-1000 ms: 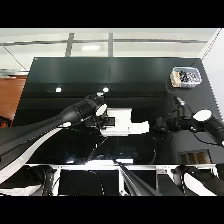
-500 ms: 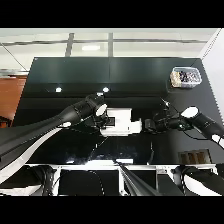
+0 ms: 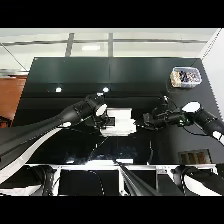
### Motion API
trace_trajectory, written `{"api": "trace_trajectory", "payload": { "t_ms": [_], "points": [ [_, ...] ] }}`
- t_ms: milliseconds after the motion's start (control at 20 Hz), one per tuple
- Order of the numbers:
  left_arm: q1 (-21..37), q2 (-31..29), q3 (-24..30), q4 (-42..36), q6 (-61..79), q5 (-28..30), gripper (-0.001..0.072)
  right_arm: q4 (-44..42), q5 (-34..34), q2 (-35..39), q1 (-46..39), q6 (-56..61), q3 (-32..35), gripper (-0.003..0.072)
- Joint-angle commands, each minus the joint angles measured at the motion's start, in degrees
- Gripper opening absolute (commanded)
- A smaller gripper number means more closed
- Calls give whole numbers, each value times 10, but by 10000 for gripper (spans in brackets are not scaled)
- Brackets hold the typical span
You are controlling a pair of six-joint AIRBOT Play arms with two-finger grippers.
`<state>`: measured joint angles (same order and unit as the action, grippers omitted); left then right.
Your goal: Fold the box and place the chain.
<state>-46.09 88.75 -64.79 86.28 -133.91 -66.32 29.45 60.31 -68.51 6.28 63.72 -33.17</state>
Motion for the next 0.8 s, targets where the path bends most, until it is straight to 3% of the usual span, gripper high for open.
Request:
{"api": "trace_trajectory", "payload": {
  "t_ms": [0,150,200,500,600,750],
  "points": [
    [0,0,0,0,0,0,28,-25,-2,0,16,-2,-2,618],
    [0,0,0,0,0,1,28,-25,-20,0,54,-1,-7,587],
    [0,0,0,0,0,1,28,-21,-25,0,66,5,-12,539],
    [0,0,0,0,0,1,28,36,-72,-2,120,82,-49,538],
    [0,0,0,0,0,1,28,75,-83,-3,143,124,-61,469],
    [0,0,0,0,0,1,28,179,-104,-4,176,212,-81,469]
  ]
}}
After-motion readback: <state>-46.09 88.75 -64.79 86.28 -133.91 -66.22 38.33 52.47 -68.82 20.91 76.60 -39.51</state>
